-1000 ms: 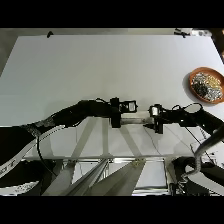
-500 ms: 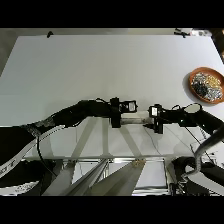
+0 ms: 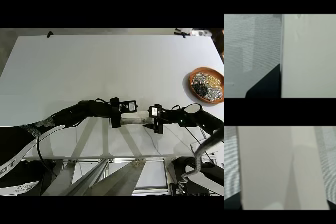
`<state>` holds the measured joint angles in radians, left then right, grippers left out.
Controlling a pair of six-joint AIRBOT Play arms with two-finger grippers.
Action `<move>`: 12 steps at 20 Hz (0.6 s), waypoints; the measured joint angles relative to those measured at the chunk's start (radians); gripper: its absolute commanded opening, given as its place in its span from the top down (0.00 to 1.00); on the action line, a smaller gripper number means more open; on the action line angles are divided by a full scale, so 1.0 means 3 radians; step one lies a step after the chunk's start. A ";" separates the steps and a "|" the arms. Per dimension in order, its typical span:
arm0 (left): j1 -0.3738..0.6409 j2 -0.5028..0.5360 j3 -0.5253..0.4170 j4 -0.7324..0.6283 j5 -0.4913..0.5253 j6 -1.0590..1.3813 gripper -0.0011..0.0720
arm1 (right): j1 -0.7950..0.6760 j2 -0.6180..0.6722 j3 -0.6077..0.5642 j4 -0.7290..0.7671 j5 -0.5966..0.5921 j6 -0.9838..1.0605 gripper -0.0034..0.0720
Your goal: Fold the box and place the chain.
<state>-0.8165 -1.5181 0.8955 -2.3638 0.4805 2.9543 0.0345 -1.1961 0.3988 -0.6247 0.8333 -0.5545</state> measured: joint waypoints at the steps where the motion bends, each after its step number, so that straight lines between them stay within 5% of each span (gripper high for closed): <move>1: 0.0000 0.0000 -0.0001 0.0000 -0.0006 -0.0001 0.97 | 0.0000 0.0000 0.0000 0.0000 0.0000 0.0000 0.38; 3: 0.0000 0.0000 -0.0001 0.0000 -0.0015 -0.0001 0.88 | 0.0000 0.0000 0.0000 0.0000 -0.0001 0.0001 0.38; 5: 0.0001 -0.0010 -0.0011 0.0062 -0.0027 -0.0006 0.37 | 0.0000 0.0000 0.0000 0.0001 -0.0003 0.0003 0.38; 6: 0.0003 0.0006 -0.0003 0.0037 -0.0042 -0.0010 0.18 | 0.0000 0.0000 0.0000 0.0001 -0.0004 0.0003 0.38; 7: 0.0000 0.0023 0.0000 0.0018 -0.0061 -0.0006 0.10 | 0.0001 0.0000 0.0000 0.0000 -0.0004 -0.0004 0.38; 12: 0.0009 0.0168 -0.0004 0.0023 0.0006 -0.0010 0.10 | 0.0001 -0.0001 0.0000 -0.0001 -0.0006 -0.0006 0.38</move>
<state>-0.8139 -1.4677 0.8944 -2.3569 0.4824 2.9513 0.0349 -1.1965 0.3988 -0.6250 0.8314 -0.5564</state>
